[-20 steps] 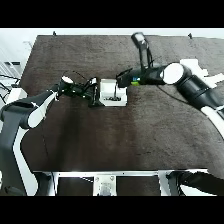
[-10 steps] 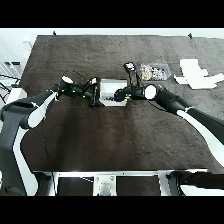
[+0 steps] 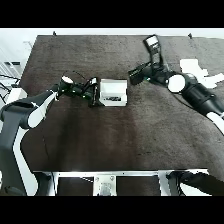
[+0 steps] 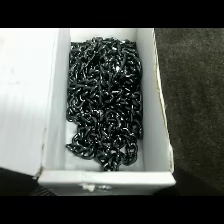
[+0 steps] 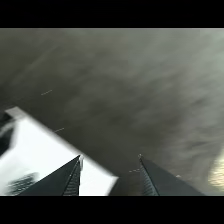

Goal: Fold the box and place the chain.

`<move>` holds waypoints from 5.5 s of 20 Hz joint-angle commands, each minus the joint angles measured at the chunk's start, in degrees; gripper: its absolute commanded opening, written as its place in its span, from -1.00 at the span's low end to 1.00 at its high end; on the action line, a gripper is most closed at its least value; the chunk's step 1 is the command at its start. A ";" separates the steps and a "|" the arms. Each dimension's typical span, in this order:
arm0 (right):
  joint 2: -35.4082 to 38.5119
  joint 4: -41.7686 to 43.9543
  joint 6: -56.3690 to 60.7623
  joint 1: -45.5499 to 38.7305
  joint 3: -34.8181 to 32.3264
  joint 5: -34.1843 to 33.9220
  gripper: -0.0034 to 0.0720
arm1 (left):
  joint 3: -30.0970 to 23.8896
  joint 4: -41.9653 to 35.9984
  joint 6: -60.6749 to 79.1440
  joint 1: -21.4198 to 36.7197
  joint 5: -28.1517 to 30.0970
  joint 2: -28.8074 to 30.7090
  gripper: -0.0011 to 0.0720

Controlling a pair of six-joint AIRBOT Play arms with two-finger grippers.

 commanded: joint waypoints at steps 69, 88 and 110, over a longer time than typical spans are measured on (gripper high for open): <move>-34.51 30.84 -48.06 -5.05 28.59 41.64 0.20 | 0.04 0.00 0.02 -0.04 0.04 0.02 0.14; -34.60 29.33 -48.28 -3.02 23.56 39.32 0.06 | 0.04 0.00 0.02 -0.04 0.02 0.02 0.14; -34.71 39.85 -52.96 -3.08 21.27 39.32 -0.34 | 0.04 0.00 0.02 -0.04 0.07 0.02 0.14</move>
